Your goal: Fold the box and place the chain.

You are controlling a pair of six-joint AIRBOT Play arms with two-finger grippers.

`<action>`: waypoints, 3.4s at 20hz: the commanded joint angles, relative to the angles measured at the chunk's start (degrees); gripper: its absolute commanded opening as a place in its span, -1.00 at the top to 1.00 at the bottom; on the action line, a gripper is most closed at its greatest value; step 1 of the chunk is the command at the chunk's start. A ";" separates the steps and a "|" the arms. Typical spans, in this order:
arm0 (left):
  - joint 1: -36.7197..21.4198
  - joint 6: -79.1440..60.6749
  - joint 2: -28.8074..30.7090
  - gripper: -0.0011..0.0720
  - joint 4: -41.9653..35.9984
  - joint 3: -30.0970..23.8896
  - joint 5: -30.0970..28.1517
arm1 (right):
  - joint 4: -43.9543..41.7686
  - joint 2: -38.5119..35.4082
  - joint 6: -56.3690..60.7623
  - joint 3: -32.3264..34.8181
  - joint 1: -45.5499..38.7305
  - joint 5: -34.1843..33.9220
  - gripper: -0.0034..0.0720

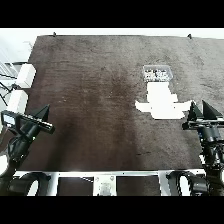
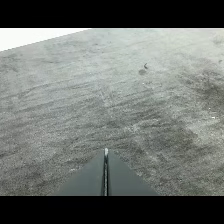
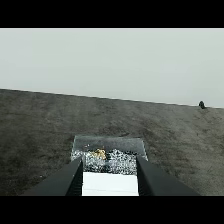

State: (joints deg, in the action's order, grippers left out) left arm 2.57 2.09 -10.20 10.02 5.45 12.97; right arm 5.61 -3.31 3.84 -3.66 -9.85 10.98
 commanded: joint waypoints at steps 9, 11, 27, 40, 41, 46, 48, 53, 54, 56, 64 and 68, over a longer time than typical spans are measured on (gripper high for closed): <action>0.00 0.00 0.04 0.91 0.00 -0.02 -0.02 | -0.61 -0.04 0.22 -0.81 0.00 -0.31 -0.35; 0.00 0.00 0.04 0.91 0.02 -0.02 -0.02 | -0.63 0.96 0.26 -2.21 0.00 -3.37 -0.35; 0.00 0.00 0.04 0.91 0.00 -0.02 0.00 | 25.86 68.11 27.19 -46.38 -32.94 36.76 -0.43; 0.00 -0.02 0.04 0.92 0.00 -0.02 0.00 | 52.09 105.83 44.15 -90.88 -35.17 71.58 -0.67; 0.00 0.00 0.04 0.91 0.02 -0.02 0.00 | 52.11 107.27 44.15 -91.32 -34.84 71.63 -0.67; 0.00 0.00 0.04 0.91 0.00 -0.02 0.00 | 51.19 113.39 43.91 -91.65 -33.20 76.96 -0.67; 0.00 -0.02 0.04 0.91 0.02 -0.02 -0.02 | 50.51 115.32 43.91 -91.65 -32.59 78.68 -0.67; 0.00 0.00 0.04 0.92 0.02 -0.02 0.00 | 48.15 117.92 43.67 -91.58 -30.86 82.86 -0.61; 0.00 0.00 0.04 0.91 0.00 -0.02 0.00 | 46.66 118.60 43.54 -91.52 -30.62 83.62 -0.61; 0.00 0.00 0.04 0.91 0.00 -0.02 0.00 | 45.38 119.27 43.54 -90.75 -30.23 84.28 -0.47; 0.00 0.00 0.04 0.91 0.00 -0.02 -0.04 | 37.27 114.44 40.57 -80.17 -29.42 84.41 0.89; 0.00 -0.02 0.04 0.91 0.02 -0.02 0.02 | 32.17 104.32 38.75 -64.67 -26.12 77.90 0.89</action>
State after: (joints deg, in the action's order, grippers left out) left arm 2.57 2.09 -10.20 10.02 5.45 12.97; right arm 42.59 106.72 44.18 -77.32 -37.85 93.08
